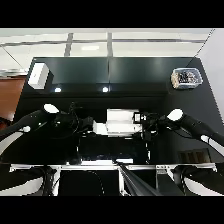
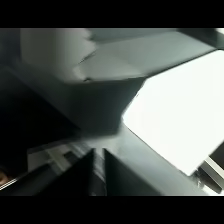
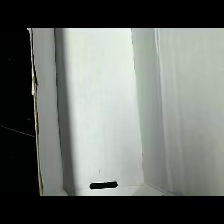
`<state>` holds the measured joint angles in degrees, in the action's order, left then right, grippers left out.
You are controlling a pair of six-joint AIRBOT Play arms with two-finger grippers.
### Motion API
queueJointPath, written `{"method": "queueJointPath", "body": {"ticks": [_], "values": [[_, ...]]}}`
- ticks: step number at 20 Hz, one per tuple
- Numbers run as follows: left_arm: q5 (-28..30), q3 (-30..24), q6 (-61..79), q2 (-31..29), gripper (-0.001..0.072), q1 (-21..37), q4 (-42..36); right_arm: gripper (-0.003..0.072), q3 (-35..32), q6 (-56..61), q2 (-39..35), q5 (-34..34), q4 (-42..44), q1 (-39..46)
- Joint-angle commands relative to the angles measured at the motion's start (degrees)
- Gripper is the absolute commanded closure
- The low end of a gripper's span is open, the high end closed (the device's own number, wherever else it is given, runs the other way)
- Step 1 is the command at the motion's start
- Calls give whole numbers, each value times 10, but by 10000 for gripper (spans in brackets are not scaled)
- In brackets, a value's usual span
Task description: Fold the box and place the chain.
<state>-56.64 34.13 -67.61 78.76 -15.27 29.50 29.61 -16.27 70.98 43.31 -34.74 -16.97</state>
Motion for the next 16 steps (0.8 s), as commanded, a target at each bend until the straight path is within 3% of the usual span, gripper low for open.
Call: {"method": "queueJointPath", "body": {"ticks": [1,2,3,16], "values": [[-15,16,23,8,345,-8,-28,588,0,0,0,0,0,-1],[-16,16,23,8,181,-8,-28,588,0,0,0,0,0,-1],[-18,16,23,8,140,-8,-28,588,0,0,0,0,0,-1],[-45,16,42,8,139,-7,-97,588,0,0,0,0,0,-1]]}}
